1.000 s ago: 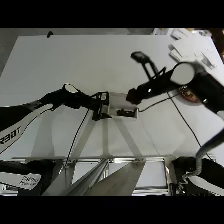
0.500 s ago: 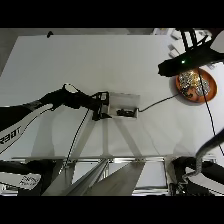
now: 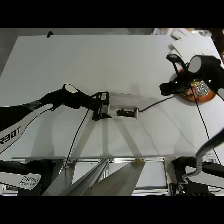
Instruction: Fold the box and place the chain.
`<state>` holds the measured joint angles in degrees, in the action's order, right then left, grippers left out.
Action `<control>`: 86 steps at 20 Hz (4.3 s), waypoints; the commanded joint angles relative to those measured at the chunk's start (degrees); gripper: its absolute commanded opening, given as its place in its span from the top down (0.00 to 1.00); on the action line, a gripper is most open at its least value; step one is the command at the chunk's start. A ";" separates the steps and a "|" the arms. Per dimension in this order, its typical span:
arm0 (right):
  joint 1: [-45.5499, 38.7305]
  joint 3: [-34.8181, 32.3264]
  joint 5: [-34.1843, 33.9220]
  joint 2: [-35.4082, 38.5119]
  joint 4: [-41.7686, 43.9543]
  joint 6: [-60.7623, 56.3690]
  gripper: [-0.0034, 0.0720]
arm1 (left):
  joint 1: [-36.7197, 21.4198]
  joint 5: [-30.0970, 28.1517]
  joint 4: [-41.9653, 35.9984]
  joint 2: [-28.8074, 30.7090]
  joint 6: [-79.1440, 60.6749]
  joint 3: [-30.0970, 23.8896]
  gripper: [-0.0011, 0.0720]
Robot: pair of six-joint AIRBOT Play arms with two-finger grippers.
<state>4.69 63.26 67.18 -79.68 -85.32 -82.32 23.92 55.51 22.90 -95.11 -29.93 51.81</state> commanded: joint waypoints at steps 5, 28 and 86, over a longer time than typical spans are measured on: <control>-0.11 -4.61 -7.04 -2.80 -1.66 -1.92 0.43 | -0.02 0.00 0.02 0.02 -0.02 -0.02 0.87; -0.09 -4.61 -2.82 11.98 0.79 -4.57 0.93 | -0.02 0.00 0.02 0.02 -0.02 -0.02 0.87; 1.99 -2.29 -3.61 -5.22 3.65 -3.58 0.50 | -0.02 0.00 0.02 0.02 -0.02 -0.02 0.87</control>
<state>6.87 63.18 65.54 -82.65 -81.25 -85.78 23.92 55.53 22.92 -95.13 -29.93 51.81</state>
